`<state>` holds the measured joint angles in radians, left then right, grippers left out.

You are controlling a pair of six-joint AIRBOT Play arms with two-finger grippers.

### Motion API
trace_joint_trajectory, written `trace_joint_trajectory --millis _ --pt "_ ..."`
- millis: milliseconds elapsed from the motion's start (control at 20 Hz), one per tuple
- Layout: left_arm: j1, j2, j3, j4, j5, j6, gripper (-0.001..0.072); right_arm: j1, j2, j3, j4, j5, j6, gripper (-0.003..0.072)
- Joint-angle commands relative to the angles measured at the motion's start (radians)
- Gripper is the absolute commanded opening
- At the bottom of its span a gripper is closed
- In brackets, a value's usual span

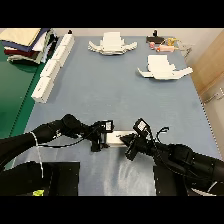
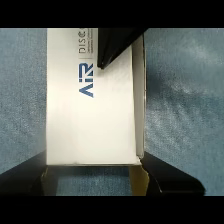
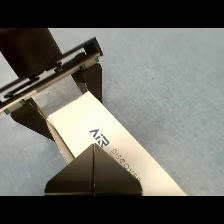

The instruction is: Fold the box.

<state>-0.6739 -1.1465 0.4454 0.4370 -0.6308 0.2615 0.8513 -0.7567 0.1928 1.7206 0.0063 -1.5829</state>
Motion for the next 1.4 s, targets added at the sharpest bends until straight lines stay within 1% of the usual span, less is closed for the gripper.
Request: trace_joint_trajectory --millis 0,250,900,1050,1200,1350 --pt "0.0 -0.001 0.0 0.0 0.0 0.0 0.0525 0.013 -0.033 -0.01 -0.011 0.002 0.002 0.0002" --pt "0.0 -0.001 0.0 0.0 0.0 0.0 0.0525 0.051 -0.034 -0.061 0.024 0.005 0.006 0.0002" --pt "0.0 -0.001 0.0 0.0 0.0 0.0 0.0525 0.061 -0.034 -0.061 0.035 0.013 0.013 0.0002" --pt "0.0 -0.001 0.0 0.0 0.0 0.0 0.0525 0.061 -0.027 -0.032 0.034 0.015 0.013 0.0002" --pt "0.0 -0.001 0.0 0.0 0.0 0.0 0.0525 0.061 0.016 0.021 0.034 0.005 0.012 0.0003" --pt "0.0 -0.001 0.0 0.0 0.0 0.0 0.0525 0.06 0.051 0.054 0.034 -0.039 0.012 0.0003"
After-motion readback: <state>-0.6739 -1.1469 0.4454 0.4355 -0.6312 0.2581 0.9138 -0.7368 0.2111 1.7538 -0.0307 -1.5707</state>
